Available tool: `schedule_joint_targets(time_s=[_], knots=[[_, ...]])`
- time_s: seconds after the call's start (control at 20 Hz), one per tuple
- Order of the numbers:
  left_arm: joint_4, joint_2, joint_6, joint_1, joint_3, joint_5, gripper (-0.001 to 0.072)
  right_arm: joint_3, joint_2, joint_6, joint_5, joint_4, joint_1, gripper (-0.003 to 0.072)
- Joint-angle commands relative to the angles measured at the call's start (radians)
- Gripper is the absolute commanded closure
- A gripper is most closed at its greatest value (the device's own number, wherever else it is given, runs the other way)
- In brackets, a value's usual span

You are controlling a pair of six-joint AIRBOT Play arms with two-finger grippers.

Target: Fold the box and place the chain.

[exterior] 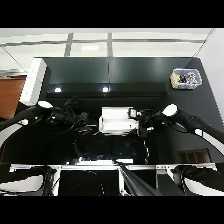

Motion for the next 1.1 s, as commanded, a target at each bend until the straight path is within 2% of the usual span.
schedule_joint_targets(time_s=[0.0, 0.1, 0.2, 0.35, 0.45, 0.75, 0.8, 0.85, 0.9, 1.05], knots=[[-0.021, -0.010, 0.033, -0.012, 0.058, -0.042, 0.0056, 0.000, 0.000, 0.000, 0.000, 0.000, 0.000, 0.0444], [-0.026, -0.010, 0.033, -0.033, 0.095, -0.085, 0.0056, 0.000, 0.000, 0.000, 0.000, 0.000, 0.000, 0.0443], [-0.011, -0.010, -0.005, -0.076, 0.127, -0.087, 0.0056, 0.000, 0.000, 0.000, 0.000, 0.000, 0.000, 0.0443], [0.034, -0.010, -0.108, -0.145, 0.167, -0.059, 0.0058, 0.000, 0.000, 0.000, 0.000, 0.000, 0.000, 0.0444], [0.054, -0.010, -0.176, -0.172, 0.180, -0.035, 0.0088, 0.000, 0.000, 0.000, 0.000, 0.000, 0.000, 0.0443], [0.141, -0.010, -0.325, -0.237, 0.186, 0.069, 0.0091, 0.000, 0.000, 0.001, 0.000, 0.000, 0.000, 0.0444], [0.144, -0.010, -0.337, -0.248, 0.189, 0.079, 0.0166, 0.000, 0.000, 0.000, 0.000, 0.000, 0.000, 0.0443], [0.146, -0.010, -0.338, -0.257, 0.193, 0.080, 0.0309, 0.000, 0.000, 0.001, 0.000, 0.001, 0.000, 0.0444], [0.153, -0.010, -0.338, -0.266, 0.199, 0.080, 0.0376, 0.000, 0.000, 0.001, 0.000, 0.000, 0.000, 0.0444], [0.239, -0.010, -0.391, -0.292, 0.240, 0.064, 0.0375, 0.000, 0.000, 0.001, 0.000, 0.000, 0.000, 0.0444]])
